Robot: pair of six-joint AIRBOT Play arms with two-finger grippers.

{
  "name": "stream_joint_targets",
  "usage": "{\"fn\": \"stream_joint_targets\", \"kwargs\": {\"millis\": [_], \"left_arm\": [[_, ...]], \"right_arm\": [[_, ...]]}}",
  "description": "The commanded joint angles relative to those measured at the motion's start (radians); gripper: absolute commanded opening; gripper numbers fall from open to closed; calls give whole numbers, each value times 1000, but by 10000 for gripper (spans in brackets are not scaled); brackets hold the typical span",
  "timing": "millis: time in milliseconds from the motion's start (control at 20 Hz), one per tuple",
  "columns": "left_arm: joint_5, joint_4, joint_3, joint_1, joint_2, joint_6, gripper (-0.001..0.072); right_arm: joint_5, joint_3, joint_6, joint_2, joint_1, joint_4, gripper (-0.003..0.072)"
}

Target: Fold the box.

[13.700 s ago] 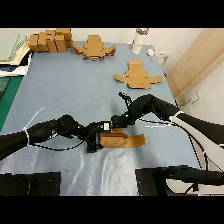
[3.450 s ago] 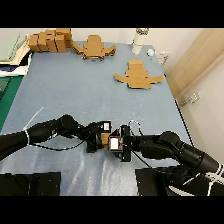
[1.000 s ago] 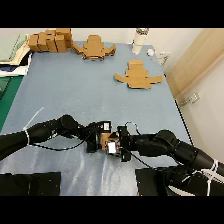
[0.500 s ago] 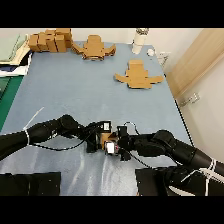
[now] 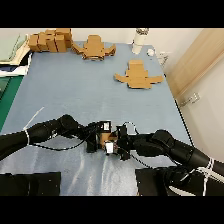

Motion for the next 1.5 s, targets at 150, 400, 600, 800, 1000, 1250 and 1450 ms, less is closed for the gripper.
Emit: {"fn": "stream_joint_targets", "kwargs": {"millis": [150,400,600,800,1000,1250,1450], "left_arm": [[0,1,0,0,0,1,412],[0,0,0,0,0,1,412],[0,1,0,0,0,1,411],[0,1,0,0,0,1,411],[0,0,0,0,0,1,411],[0,0,0,0,0,1,411],[0,1,0,0,0,1,411]], "right_arm": [[19,0,95,15,53,-100,417],[10,0,449,48,207,-394,417],[-2,-9,584,37,255,-495,417],[2,-9,644,35,254,-595,410],[4,-9,648,35,254,-608,410],[14,-9,650,34,254,-609,378],[10,-9,714,22,254,-647,336]]}}
